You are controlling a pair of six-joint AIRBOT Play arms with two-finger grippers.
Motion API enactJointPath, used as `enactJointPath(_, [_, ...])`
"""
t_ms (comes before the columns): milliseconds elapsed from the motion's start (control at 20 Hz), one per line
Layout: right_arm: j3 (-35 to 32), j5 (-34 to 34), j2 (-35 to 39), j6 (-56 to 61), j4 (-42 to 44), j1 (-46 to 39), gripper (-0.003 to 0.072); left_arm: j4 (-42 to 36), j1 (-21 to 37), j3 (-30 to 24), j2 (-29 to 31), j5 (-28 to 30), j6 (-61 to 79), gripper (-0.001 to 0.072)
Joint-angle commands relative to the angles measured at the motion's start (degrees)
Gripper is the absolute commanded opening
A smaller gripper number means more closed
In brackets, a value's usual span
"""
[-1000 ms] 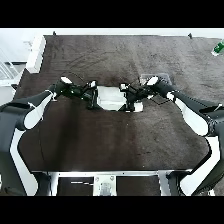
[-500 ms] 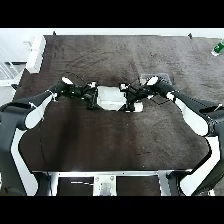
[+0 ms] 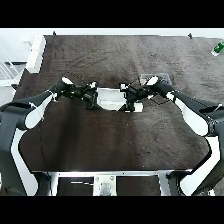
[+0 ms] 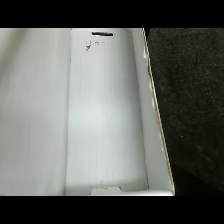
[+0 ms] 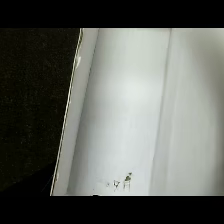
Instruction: Fold the box and place the chain.
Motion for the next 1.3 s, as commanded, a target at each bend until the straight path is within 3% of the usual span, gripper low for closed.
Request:
enactJointPath(0, [-0.02,0.0,-0.04,0.04,0.04,-0.04,0.0495,0.46,0.04,-0.02,-0.02,-0.81,-0.9,0.0409])
enactJointPath(1050, [-0.02,0.02,-0.04,0.07,0.0,0.0,0.0495,-0.13,0.04,-0.02,-0.02,-0.85,-0.87,0.0409])
enactJointPath(1100, [0.04,-0.04,-0.02,-0.04,0.02,-0.07,0.0517,-0.13,0.04,0.0,-0.02,-0.85,-0.87,0.0409])
enactJointPath(1150, [0.28,-0.02,0.02,-0.42,-0.17,-0.13,0.0604,-0.13,0.04,-0.02,-0.02,-0.85,-0.87,0.0409])
enactJointPath(1250, [1.09,-0.07,0.09,-0.39,-0.59,-0.11,0.062,-0.13,0.04,0.0,-0.02,-0.85,-0.87,0.0409])
